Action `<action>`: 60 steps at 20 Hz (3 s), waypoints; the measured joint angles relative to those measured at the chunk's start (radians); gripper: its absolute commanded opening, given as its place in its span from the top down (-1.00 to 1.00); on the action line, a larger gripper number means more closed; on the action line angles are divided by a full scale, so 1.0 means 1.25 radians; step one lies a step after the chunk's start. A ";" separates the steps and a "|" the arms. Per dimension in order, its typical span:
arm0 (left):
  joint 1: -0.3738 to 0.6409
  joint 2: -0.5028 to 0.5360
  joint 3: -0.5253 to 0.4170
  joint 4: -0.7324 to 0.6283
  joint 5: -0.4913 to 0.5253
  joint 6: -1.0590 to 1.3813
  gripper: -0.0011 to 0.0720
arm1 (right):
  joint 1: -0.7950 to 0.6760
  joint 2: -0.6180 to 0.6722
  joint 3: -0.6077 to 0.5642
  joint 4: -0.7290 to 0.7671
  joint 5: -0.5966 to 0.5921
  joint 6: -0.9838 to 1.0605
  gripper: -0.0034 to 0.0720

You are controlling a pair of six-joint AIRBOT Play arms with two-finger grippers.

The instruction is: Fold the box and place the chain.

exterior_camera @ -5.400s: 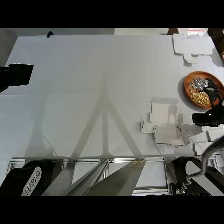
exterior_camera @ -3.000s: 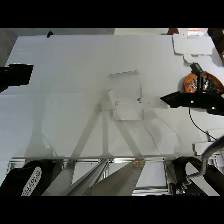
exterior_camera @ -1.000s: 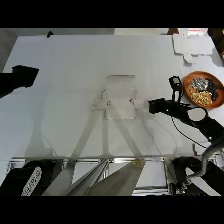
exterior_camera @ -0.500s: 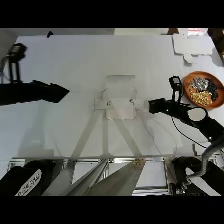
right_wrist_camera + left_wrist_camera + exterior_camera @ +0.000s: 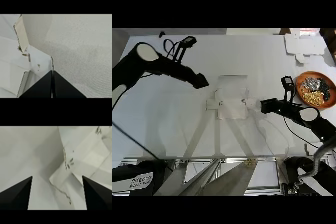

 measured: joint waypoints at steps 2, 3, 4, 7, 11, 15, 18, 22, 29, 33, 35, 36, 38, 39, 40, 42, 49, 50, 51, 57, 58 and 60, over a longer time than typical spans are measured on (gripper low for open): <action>-0.002 -0.078 0.062 -0.034 -0.009 0.018 -0.93 | 0.000 0.000 0.000 0.000 0.000 0.000 0.89; -0.004 -0.112 0.086 -0.055 -0.013 0.030 -0.93 | 0.000 0.000 0.000 0.000 0.000 0.000 0.89; -0.005 -0.145 0.107 -0.081 -0.019 0.046 -0.93 | 0.000 0.000 0.000 0.000 0.000 0.000 0.89; -0.010 -0.221 0.139 -0.133 -0.027 0.096 -0.93 | 0.000 0.000 0.000 0.000 0.000 0.000 0.89; -0.025 -0.275 0.154 -0.165 -0.053 0.188 -0.93 | 0.000 0.000 0.000 0.000 0.000 0.000 0.89; -0.052 -0.294 0.158 -0.174 -0.058 0.275 -0.32 | 0.000 0.000 0.000 0.000 0.000 0.000 0.89; -0.071 -0.314 0.158 -0.177 -0.060 0.312 -0.32 | 0.000 0.000 0.000 0.000 0.000 0.000 0.89; -0.089 -0.347 0.158 -0.179 -0.074 0.335 0.73 | 0.000 0.000 0.000 0.000 0.000 0.000 0.89; -0.096 -0.364 0.158 -0.206 -0.085 0.374 0.94 | 0.000 0.000 0.000 0.000 -0.003 0.000 0.89; -0.097 -0.366 0.158 -0.215 -0.086 0.379 0.94 | 0.000 0.000 0.000 -0.001 -0.002 0.000 0.89; -0.097 -0.366 0.158 -0.218 -0.086 0.379 0.94 | 0.000 0.000 0.000 -0.001 -0.002 0.000 0.89; -0.097 -0.366 0.158 -0.218 -0.086 0.379 0.94 | 0.000 0.000 0.000 0.000 -0.002 0.000 0.89; -0.097 -0.366 0.158 -0.219 -0.086 0.379 0.94 | 0.000 0.000 0.000 0.000 -0.001 0.000 0.89; -0.097 -0.366 0.158 -0.220 -0.085 0.379 0.94 | 0.000 0.000 0.000 0.000 -0.001 0.000 0.89; -0.097 -0.366 0.158 -0.220 -0.085 0.379 0.95 | 0.000 0.000 0.000 0.000 -0.001 0.000 0.89; -0.097 -0.366 0.158 -0.220 -0.085 0.379 0.94 | 0.000 0.000 0.000 0.000 -0.001 0.000 0.89; -0.100 -0.366 0.158 -0.221 -0.085 0.378 0.94 | 0.000 0.000 0.000 0.001 0.000 0.000 0.88; -0.101 -0.366 0.158 -0.220 -0.085 0.378 0.94 | 0.000 0.000 0.000 0.001 0.000 0.000 0.73; -0.102 -0.366 0.158 -0.221 -0.086 0.378 0.95 | 0.000 0.000 0.000 0.003 0.001 0.000 0.22; -0.103 -0.352 0.159 -0.221 -0.115 0.371 0.96 | 0.001 0.028 0.003 0.022 0.006 0.002 -0.52; -0.100 -0.338 0.159 -0.217 -0.121 0.367 0.96 | 0.001 0.042 0.005 0.024 0.003 0.002 -0.52; -0.091 -0.296 0.159 -0.212 -0.128 0.363 0.96 | 0.001 0.081 0.009 0.029 0.000 0.002 -0.51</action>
